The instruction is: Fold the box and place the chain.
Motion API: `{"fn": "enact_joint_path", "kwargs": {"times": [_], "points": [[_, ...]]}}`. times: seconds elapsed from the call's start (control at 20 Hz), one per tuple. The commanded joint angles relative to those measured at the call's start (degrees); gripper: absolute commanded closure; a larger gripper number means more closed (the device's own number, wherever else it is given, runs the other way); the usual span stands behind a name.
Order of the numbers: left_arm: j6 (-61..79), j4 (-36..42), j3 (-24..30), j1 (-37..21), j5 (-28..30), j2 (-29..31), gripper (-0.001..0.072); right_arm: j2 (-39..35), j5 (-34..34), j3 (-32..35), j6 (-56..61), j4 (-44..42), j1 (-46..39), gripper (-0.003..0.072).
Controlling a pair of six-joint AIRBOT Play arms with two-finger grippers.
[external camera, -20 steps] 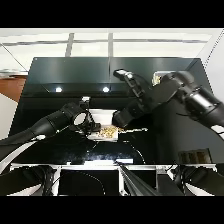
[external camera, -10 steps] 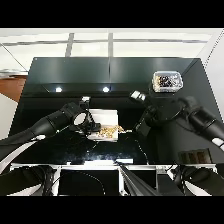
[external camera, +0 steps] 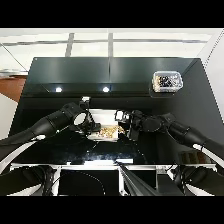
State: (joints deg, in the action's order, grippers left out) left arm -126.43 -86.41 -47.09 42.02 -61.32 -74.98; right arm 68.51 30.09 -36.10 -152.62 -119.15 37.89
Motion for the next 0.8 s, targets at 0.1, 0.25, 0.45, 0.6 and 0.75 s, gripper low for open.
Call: {"fn": "enact_joint_path", "kwargs": {"times": [0.1, 0.25, 0.45, 0.6, 0.75], "points": [[0.0, 0.1, -0.1, 0.0, 0.0, 0.0, 0.0680, 2.4, -1.2, 0.3, -10.1, -8.1, 0.9, 0.0018], [0.0, 0.0, 0.0, 0.0, 0.0, 0.0, 0.0680, 2.8, -1.2, 0.2, -10.5, -10.0, 0.8, 0.0018], [0.0, -0.1, 0.0, 0.0, 0.2, 0.0, 0.0680, 3.1, -1.4, 0.2, -10.5, -10.2, 0.9, 0.0019], [0.0, 0.1, 0.0, 0.0, 0.6, 0.0, 0.0680, 4.3, -1.6, 0.2, -10.5, -10.5, 1.3, 0.0045], [0.0, 0.1, 0.0, 0.0, 0.6, 0.0, 0.0680, 5.1, -2.3, 0.1, -10.5, -10.5, 2.5, 0.0048]]}}
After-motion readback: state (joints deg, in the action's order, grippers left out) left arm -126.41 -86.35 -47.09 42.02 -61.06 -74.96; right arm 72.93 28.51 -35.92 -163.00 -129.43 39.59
